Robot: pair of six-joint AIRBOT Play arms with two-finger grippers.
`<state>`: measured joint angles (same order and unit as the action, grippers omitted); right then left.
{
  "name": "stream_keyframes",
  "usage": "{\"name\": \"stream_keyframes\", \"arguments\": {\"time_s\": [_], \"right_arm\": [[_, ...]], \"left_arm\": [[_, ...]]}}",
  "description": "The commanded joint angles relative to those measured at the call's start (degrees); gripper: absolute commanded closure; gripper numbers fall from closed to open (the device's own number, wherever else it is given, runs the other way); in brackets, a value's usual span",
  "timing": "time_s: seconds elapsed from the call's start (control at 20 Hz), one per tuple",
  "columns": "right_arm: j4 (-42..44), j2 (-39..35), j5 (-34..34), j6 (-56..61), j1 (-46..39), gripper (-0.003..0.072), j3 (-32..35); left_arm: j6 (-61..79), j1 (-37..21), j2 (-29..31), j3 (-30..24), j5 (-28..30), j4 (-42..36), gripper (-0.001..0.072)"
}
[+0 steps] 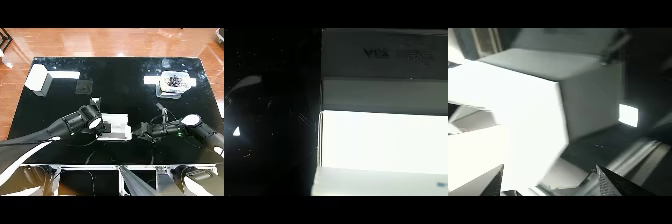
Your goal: Fold the box and place the chain.
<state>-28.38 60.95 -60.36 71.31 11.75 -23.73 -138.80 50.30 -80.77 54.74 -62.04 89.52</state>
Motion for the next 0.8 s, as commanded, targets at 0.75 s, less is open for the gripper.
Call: {"name": "stream_keyframes", "arguments": {"time_s": [0.75], "right_arm": [[-12.9,0.0,12.85,16.98,18.25,0.0094,-7.89]], "left_arm": [[0.63,0.04,-0.02,-0.04,-0.07,-0.04,0.0692]]}}
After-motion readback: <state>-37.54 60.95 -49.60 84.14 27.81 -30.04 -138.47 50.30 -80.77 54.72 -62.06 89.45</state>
